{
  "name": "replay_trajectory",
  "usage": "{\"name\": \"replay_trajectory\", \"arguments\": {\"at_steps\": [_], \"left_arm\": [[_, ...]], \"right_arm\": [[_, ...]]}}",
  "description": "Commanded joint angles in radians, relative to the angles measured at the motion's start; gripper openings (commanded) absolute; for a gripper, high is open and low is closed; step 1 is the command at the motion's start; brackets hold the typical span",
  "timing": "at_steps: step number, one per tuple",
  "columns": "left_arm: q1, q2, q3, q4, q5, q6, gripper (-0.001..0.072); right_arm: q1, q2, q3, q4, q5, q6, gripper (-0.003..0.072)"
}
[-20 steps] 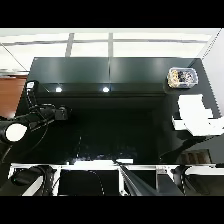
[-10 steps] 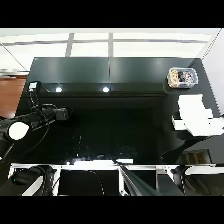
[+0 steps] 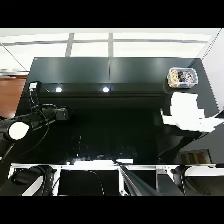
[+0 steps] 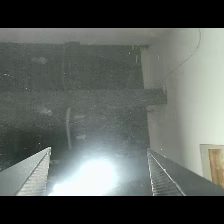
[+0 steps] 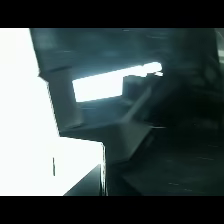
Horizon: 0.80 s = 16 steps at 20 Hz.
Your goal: Fold the box and place the chain.
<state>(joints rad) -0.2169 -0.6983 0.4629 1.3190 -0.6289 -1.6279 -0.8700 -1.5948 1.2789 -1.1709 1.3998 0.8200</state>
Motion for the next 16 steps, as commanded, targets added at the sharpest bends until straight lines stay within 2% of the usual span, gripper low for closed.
{"name": "replay_trajectory", "arguments": {"at_steps": [1,5,8,10,13,14,16], "left_arm": [[0.001,0.0,0.0,0.0,0.0,0.001,0.0713],[0.001,0.0,0.0,0.0,-0.004,0.001,0.0713],[0.0,0.0,0.0,-0.025,-0.003,0.002,0.0713],[0.001,-0.003,0.0,-0.068,-0.005,0.065,0.0699],[0.002,-0.03,0.018,-0.111,-0.027,0.165,0.0693],[0.002,-0.048,0.031,-0.153,-0.034,0.2,0.0694],[0.004,-0.122,0.073,-0.328,-0.056,0.338,0.0694]], "right_arm": [[0.043,0.101,-0.114,0.124,0.006,-0.034,0.0016],[0.104,0.264,-0.333,0.292,-0.012,-0.032,0.0016],[0.175,0.433,-0.537,0.551,-0.072,-0.086,0.0016],[0.26,0.573,-0.684,0.695,-0.158,-0.106,0.0016],[0.473,0.779,-0.884,0.86,-0.303,-0.148,0.0017],[0.571,0.84,-0.942,0.9,-0.384,-0.147,0.0017],[0.77,0.93,-1.03,0.97,-0.582,-0.131,0.0017]]}}
